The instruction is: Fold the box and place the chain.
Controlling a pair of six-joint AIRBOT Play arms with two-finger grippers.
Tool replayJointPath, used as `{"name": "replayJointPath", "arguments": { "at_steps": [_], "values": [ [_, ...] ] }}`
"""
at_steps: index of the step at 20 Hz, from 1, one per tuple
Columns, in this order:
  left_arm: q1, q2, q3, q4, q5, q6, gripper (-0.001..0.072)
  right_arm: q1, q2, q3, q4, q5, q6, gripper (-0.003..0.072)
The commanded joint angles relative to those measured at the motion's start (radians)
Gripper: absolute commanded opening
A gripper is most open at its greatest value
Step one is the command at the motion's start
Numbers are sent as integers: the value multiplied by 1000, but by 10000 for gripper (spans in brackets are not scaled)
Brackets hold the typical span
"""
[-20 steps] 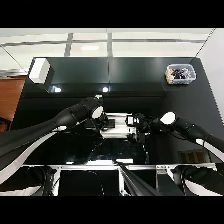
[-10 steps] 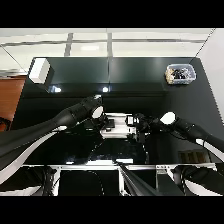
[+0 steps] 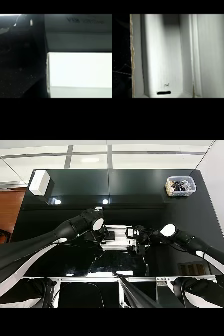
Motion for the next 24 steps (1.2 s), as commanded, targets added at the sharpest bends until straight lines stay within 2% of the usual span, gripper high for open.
{"name": "replayJointPath", "arguments": {
  "at_steps": [1, 6, 7, 8, 11, 15, 17, 21, 22, 24],
  "values": [
    [-2, 0, 1, -5, 6, 11, 26, 0, 0, 0, 0, 0, 2, 73],
    [-2, 0, 1, -9, 6, 11, 26, 0, 0, 0, 2, 0, 3, 87],
    [-2, 0, 1, -9, 6, 11, 26, 0, 0, 0, 3, -6, 9, 431],
    [-2, 0, 1, -9, 5, 11, 26, 0, 1, 0, 8, -10, 37, 720],
    [-1, 0, 1, -9, 2, 11, 26, -2, 63, 0, -81, 14, 114, 720],
    [1, 0, 1, -8, 0, 11, 26, -2, 197, 0, -296, 70, 246, 720],
    [0, 0, 1, -8, 2, 11, 26, -2, 216, 0, -305, 107, 266, 720],
    [0, 0, 1, -8, 2, 11, 26, 0, 215, 0, -306, 90, 264, 720],
    [0, 0, 1, -8, 2, 11, 27, 0, 215, 0, -305, 89, 264, 596],
    [0, 0, 1, -8, 2, 11, 26, 0, 215, 0, -303, 90, 264, 296]
  ]
}}
